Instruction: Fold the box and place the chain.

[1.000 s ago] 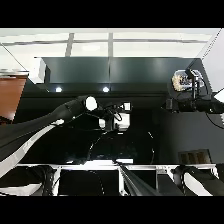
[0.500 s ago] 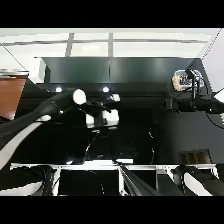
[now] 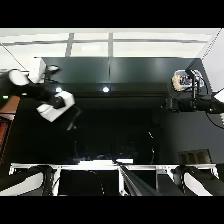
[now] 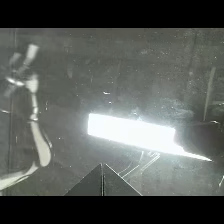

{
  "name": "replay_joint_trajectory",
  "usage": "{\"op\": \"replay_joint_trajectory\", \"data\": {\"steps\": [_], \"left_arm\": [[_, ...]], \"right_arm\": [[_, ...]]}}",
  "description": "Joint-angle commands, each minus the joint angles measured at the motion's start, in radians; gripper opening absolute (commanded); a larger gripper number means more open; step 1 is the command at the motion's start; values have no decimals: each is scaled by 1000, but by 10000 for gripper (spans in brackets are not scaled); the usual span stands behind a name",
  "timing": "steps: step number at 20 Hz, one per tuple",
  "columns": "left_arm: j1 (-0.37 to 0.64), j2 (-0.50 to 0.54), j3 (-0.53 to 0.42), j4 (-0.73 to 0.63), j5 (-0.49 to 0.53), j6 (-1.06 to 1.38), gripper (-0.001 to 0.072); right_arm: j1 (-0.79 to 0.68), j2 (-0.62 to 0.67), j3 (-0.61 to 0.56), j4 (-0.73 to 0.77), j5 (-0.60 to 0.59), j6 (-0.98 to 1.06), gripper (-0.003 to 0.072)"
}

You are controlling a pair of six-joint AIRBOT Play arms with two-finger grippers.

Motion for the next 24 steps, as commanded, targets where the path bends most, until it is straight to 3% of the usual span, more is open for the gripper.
{"op": "replay_joint_trajectory", "data": {"steps": [1, 4, 8, 15, 24], "left_arm": [[261, 26, -24, 14, -38, -77, 228], [390, 28, -29, 14, -30, -66, 228], [446, 27, -29, 15, 114, -30, 228], [351, -41, -18, 11, 418, -8, 228], [295, -277, 179, 11, 436, 3, 227]], "right_arm": [[0, 1, 0, 1, 0, 0, 19], [0, 1, 0, 2, -11, 1, 19], [0, 1, 0, 34, -35, 0, 18], [0, 1, 0, 37, -55, 1, 19], [0, 1, 0, 37, -60, 24, 18]]}}
